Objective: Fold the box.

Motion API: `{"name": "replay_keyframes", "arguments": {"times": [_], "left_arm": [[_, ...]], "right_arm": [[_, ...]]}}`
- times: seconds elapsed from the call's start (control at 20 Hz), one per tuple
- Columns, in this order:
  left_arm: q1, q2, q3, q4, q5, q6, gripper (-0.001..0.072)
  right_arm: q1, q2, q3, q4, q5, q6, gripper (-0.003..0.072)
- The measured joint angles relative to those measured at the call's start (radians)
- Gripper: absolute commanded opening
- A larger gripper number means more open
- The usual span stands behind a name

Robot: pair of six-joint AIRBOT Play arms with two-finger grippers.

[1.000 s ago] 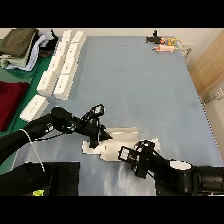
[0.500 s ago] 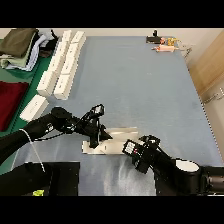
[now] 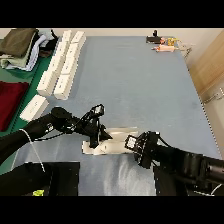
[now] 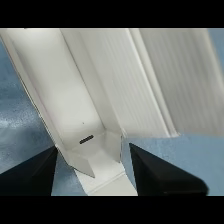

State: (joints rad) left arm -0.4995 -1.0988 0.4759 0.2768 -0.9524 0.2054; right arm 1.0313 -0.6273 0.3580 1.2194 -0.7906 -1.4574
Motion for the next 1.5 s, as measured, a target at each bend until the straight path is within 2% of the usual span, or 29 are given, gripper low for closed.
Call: {"name": "replay_keyframes", "arguments": {"times": [0.2, 0.4, 0.7, 0.95, 1.5], "left_arm": [[0.0, 0.0, 0.0, 0.0, 0.0, 0.0, 0.0014], [0.0, 0.0, 0.0, 0.0, 0.0, 0.0, 0.0014], [0.0, 0.0, 0.0, 0.0, 0.0, 0.0, 0.0013], [0.0, 0.0, 0.0, 0.0, 0.0, 0.0, 0.0013], [0.0, 0.0, 0.0, 0.0, 0.0, 0.0, 0.0013]], "right_arm": [[-0.237, -0.002, -0.001, 0.328, 0.053, -0.459, 0.0715], [-0.42, -0.042, -0.001, 0.607, 0.063, -0.823, 0.0715], [-0.565, -0.15, 0.008, 0.889, 0.029, -1.179, 0.0715], [-0.61, -0.18, 0.016, 0.954, -0.035, -1.252, 0.0709], [-0.621, -0.19, 0.018, 0.937, -0.08, -1.255, 0.0708]]}}
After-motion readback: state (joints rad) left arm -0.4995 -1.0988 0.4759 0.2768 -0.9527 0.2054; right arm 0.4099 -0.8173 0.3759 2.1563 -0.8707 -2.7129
